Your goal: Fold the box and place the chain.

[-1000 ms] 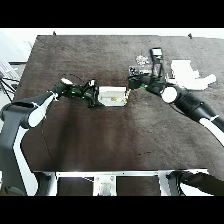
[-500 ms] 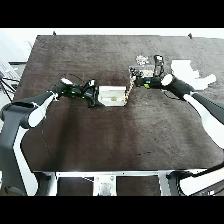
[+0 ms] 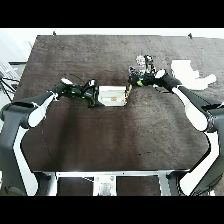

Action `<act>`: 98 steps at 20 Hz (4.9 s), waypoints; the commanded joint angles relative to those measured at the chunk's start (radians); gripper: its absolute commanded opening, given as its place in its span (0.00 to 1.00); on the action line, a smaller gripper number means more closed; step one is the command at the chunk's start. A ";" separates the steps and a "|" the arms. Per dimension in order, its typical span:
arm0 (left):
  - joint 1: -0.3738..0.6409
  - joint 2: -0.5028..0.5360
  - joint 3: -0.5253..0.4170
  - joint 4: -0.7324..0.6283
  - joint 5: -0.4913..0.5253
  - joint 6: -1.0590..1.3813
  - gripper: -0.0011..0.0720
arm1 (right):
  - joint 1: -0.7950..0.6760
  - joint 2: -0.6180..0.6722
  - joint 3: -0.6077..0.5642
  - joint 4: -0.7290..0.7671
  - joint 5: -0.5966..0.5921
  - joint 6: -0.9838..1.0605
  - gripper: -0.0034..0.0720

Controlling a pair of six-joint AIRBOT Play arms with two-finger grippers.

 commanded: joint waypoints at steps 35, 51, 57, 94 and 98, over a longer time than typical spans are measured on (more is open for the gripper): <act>0.000 0.000 0.001 0.000 0.000 0.000 0.74 | 0.483 0.815 -0.239 -0.808 0.012 0.459 0.06; 0.000 0.000 0.001 0.000 0.000 0.000 0.74 | 0.469 0.344 -0.349 -0.710 -0.157 0.459 0.06; 0.001 0.000 0.001 0.000 0.000 0.000 0.74 | 0.443 0.306 -0.341 -0.707 -0.156 0.459 0.32; 0.000 0.000 0.001 0.000 0.000 0.000 0.74 | 0.103 0.073 -0.099 -0.471 -0.167 0.452 0.70; 0.000 0.000 0.001 0.000 0.000 0.000 0.74 | 0.100 0.043 -0.092 -0.471 -0.174 0.452 0.63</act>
